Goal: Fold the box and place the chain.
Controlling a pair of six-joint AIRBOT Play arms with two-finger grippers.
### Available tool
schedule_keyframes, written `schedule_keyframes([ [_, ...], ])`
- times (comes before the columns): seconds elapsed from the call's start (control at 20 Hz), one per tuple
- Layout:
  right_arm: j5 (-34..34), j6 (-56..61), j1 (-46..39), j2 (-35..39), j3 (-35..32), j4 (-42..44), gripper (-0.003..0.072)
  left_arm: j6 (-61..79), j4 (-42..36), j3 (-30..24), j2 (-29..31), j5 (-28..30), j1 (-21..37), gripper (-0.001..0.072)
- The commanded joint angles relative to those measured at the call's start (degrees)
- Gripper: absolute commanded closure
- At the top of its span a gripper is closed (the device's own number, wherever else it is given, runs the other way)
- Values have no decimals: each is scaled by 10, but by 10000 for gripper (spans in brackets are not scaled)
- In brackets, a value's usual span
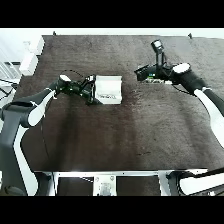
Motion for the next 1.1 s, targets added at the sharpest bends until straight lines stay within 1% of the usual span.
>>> schedule_keyframes([
  [0.0,72,-64,-3,-77,51,54,678,0,0,0,0,0,0,314],
  [0.15,117,-66,3,-115,102,70,677,0,0,0,0,0,0,314],
  [0.25,142,-64,7,-126,122,70,676,0,0,0,0,0,0,314],
  [0.35,162,-64,17,-127,126,69,657,0,0,0,0,0,0,314],
  [0.45,187,-64,24,-127,126,68,657,0,0,0,0,0,0,315],
  [0.6,199,-64,34,-127,126,63,656,0,0,0,0,0,0,315],
  [0.65,206,-64,36,-127,126,60,634,0,0,0,0,0,0,314],
  [0.8,252,-64,37,-127,130,55,635,0,0,0,0,0,0,314],
  [0.9,294,-64,37,-127,142,44,606,0,0,0,0,0,0,314],
  [1.0,323,-64,40,-127,157,39,594,0,0,0,0,0,0,314],
  [1.05,328,-64,43,-127,163,38,548,0,0,0,0,0,0,314],
])
